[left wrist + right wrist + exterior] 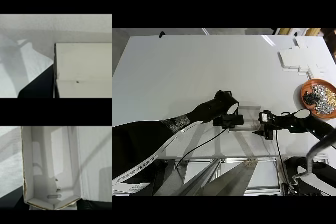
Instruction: Fold the box and place the chain.
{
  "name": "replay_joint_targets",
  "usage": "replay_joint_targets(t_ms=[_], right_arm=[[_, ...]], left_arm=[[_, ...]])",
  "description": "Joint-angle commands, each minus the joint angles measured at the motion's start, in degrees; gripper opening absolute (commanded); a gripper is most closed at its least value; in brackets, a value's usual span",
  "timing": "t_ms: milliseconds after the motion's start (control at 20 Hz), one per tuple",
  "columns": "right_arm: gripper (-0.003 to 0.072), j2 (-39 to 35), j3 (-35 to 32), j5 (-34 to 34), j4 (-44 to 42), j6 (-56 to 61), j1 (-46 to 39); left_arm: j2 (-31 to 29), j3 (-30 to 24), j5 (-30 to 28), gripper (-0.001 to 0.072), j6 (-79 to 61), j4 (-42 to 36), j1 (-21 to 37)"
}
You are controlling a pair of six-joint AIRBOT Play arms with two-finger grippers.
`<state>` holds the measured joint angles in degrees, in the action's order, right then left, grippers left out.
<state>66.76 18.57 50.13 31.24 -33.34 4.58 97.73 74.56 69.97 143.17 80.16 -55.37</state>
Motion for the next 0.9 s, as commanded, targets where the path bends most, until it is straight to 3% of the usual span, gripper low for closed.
replay_joint_targets(t_ms=[0, 500, 850], right_arm=[[0.0411, -0.04, 0.00, 0.04, 0.00, 0.04, 0.00], [0.0411, -0.04, 0.00, 0.04, 0.00, 0.07, 0.00], [0.0411, -0.04, 0.00, 0.04, 0.00, 0.04, 0.00]], left_arm=[[-0.15, 0.04, 0.37, 0.0125, -0.02, 0.48, -0.02], [-1.90, 0.04, 1.01, 0.0141, -5.79, 0.13, 0.13], [-11.32, 0.04, 7.10, 0.0155, -21.51, -0.20, 3.52]])
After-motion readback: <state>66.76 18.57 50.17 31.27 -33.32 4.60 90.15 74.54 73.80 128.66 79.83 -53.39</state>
